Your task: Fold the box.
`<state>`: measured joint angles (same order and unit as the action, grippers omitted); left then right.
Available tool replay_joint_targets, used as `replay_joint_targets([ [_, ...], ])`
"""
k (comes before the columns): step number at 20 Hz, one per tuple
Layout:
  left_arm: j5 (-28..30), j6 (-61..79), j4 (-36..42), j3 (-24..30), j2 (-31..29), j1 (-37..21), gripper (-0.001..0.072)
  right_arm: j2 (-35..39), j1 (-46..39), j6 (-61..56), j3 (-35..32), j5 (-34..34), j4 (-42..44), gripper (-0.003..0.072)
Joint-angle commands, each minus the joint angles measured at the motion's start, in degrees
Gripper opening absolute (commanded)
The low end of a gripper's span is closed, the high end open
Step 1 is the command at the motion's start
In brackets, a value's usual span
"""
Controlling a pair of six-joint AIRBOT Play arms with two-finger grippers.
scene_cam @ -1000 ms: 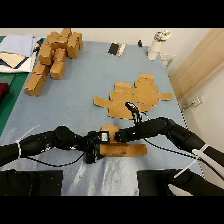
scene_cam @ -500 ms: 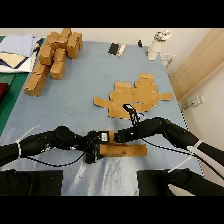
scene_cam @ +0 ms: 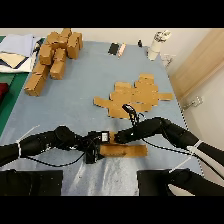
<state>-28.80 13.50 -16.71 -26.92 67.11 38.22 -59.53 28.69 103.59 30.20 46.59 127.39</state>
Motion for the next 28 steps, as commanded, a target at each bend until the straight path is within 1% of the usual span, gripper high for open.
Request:
replay_joint_targets([
  [1,0.15,-0.02,-0.02,-0.02,0.04,0.02,0.0475,-0.04,0.0,-0.04,-0.7,1.16,-1.42,0.0001],
  [4,0.15,-0.02,-0.02,-0.04,0.04,0.02,0.0475,0.26,-0.11,-0.02,-1.22,0.81,-2.75,0.0001],
  [7,0.15,-0.02,-0.02,-0.02,0.04,0.02,0.0475,4.31,-0.11,-0.02,-1.22,0.92,-4.39,0.0001],
  [9,0.15,-0.02,-0.02,-0.02,0.04,0.02,0.0475,10.47,-0.11,-0.2,-1.22,0.87,-7.67,0.0],
  [12,0.15,-0.02,-0.02,-0.02,0.04,0.02,0.0475,22.29,-0.11,-3.28,-1.22,1.49,-18.14,0.0002],
  [13,0.15,-0.02,-0.02,-0.02,0.02,0.02,0.0475,26.12,-0.11,-3.23,-1.22,2.89,-21.84,0.0002],
  [15,0.15,-0.02,-0.04,-0.02,0.04,0.02,0.0475,31.69,-0.11,-3.23,-1.22,7.98,-24.15,0.0013],
  [16,0.15,-0.02,-0.04,-0.02,0.04,0.02,0.0475,33.4,-0.11,-3.23,-1.22,10.91,-24.11,0.0091],
  [17,0.17,-0.02,-0.02,-0.02,0.04,0.02,0.0475,34.14,-0.11,-3.23,-1.25,13.44,-24.13,0.0115],
  [18,0.15,-0.02,-0.02,-0.02,0.04,0.02,0.0475,34.36,0.02,-3.23,-1.25,15.93,-23.98,0.0115],
  [19,0.15,-0.02,-0.04,-0.02,0.02,0.02,0.0475,34.18,0.0,-3.15,-1.29,18.1,-23.65,0.0165],
  [20,0.13,-0.02,-0.02,-0.02,0.04,0.02,0.0475,33.88,0.02,-2.99,-1.42,20.2,-23.65,0.0249],
  [21,0.15,-0.02,-0.02,-0.04,0.02,0.02,0.0475,33.38,0.02,-2.29,-1.49,22.03,-23.65,0.0301],
  [23,0.15,-0.02,-0.02,-0.02,0.04,0.02,0.0475,32.59,0.02,2.38,-1.46,24.68,-23.21,0.0305],
  [24,0.15,-0.02,-0.04,-0.02,0.04,0.02,0.0475,32.04,0.0,3.93,-1.46,24.74,-23.08,0.0366],
  [25,0.26,0.24,-0.02,-0.04,0.04,0.02,0.0475,31.5,0.0,4.74,-1.46,24.52,-23.1,0.0408],
  [28,1.86,0.81,-0.24,-0.09,-0.04,-0.98,0.0475,29.16,0.0,4.66,-1.46,22.08,-23.43,0.0408],
])
